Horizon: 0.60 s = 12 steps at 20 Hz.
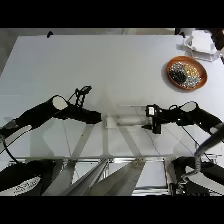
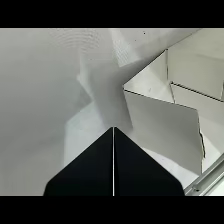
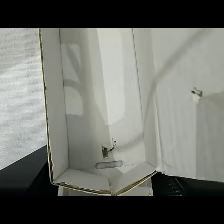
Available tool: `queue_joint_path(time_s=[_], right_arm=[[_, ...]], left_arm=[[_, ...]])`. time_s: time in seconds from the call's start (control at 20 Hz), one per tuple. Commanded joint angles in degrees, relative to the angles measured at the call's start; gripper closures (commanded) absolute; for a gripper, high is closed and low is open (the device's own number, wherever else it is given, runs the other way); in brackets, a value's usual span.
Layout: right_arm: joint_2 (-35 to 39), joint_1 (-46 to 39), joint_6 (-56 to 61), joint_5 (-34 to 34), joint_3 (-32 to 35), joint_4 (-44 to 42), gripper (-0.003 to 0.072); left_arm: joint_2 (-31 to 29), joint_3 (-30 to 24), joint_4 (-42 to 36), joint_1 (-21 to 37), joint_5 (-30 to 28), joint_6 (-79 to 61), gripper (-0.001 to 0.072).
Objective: Fold the box and place the chain.
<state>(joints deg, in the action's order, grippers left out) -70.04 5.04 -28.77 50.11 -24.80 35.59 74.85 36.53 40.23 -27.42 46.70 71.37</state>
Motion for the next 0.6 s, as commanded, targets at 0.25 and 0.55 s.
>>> queue_joint_path(time_s=[0.25,0.55], right_arm=[[0.02,0.0,0.02,0.02,0.02,0.0,0.0384],[0.02,0.0,0.0,0.02,0.02,0.0,0.0384]], left_arm=[[3.65,-0.22,-2.56,-1.92,-2.73,-0.61,0.0703],[3.43,0.15,-11.21,-4.0,-2.4,-7.37,0.0694]])
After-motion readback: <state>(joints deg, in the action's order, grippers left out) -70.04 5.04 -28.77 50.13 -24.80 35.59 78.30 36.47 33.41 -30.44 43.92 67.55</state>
